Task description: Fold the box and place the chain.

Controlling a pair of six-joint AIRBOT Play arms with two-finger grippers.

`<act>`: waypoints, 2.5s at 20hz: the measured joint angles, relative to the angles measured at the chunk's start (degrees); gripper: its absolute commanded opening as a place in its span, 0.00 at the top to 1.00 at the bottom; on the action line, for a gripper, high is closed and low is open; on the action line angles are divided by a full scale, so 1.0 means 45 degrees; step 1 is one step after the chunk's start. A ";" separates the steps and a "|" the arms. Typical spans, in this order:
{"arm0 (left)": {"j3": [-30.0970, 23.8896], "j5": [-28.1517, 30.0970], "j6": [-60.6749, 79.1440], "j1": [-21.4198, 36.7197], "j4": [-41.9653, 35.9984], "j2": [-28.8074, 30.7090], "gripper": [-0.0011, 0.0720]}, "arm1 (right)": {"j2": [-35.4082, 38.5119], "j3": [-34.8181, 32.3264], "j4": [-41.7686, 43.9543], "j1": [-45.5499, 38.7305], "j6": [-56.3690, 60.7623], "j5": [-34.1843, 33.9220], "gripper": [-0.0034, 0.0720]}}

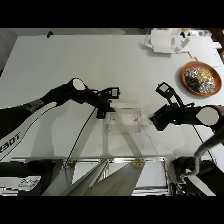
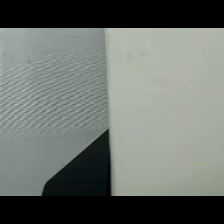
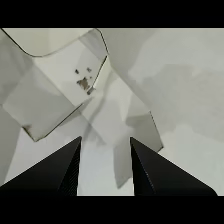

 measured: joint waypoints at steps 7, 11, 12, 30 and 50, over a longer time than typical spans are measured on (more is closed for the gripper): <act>0.0087 -0.0097 0.0253 -0.0189 0.0102 -0.0291 0.98 | 0.0000 0.0000 -0.0019 0.0000 -0.0019 -0.0024 0.51; 0.0087 0.0092 0.0301 -0.0204 0.0117 -0.0321 0.98 | 0.0000 0.0000 -0.0034 0.0000 -0.0015 -0.0010 0.51; 0.0087 0.0126 0.0311 -0.0204 0.0121 -0.0321 0.97 | 0.0000 0.0000 -0.0034 0.0000 -0.0015 0.0000 0.51; 0.0087 0.0257 0.0325 -0.0204 0.0131 -0.0321 0.97 | 0.0000 0.0000 0.0117 0.0000 -0.1399 0.0461 0.93; 0.0087 0.0219 0.0325 -0.0204 0.0131 -0.0321 0.97 | 0.0471 -0.2492 -0.0248 0.4090 -0.4813 -0.2919 0.03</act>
